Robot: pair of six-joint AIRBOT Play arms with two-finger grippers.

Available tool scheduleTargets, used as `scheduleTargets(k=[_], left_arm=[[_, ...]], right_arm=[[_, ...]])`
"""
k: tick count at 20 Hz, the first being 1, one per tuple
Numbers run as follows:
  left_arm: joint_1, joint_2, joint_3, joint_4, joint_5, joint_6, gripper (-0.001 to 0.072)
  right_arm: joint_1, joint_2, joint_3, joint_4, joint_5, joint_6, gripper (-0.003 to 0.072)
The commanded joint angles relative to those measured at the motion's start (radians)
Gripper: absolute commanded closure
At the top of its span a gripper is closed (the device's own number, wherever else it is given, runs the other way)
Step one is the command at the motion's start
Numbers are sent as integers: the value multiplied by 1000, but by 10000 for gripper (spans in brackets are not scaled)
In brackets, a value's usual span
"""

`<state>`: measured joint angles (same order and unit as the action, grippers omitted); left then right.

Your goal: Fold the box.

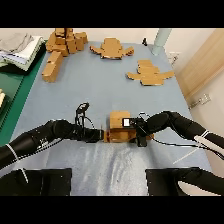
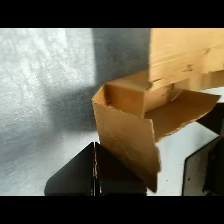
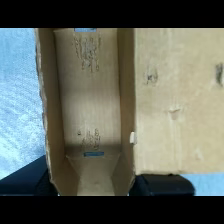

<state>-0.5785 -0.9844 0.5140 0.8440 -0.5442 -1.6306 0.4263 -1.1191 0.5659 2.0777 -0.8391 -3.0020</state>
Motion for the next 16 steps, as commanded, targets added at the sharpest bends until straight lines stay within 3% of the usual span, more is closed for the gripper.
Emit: scheduleTargets(k=[1,2,3,4,13,16], left_arm=[[-2,23,7,-7,60,3,692],[-2,19,7,-13,88,10,691],[-2,13,10,-23,106,19,535],[-2,9,11,-33,110,19,250],[-2,-56,32,-235,84,196,252],[-2,-82,32,-238,119,227,252]], right_arm=[[0,1,0,0,0,0,164],[0,1,0,0,0,0,164],[0,1,0,1,0,0,164],[0,1,0,1,0,0,164],[0,1,0,0,0,0,164],[0,1,0,0,0,0,164]])
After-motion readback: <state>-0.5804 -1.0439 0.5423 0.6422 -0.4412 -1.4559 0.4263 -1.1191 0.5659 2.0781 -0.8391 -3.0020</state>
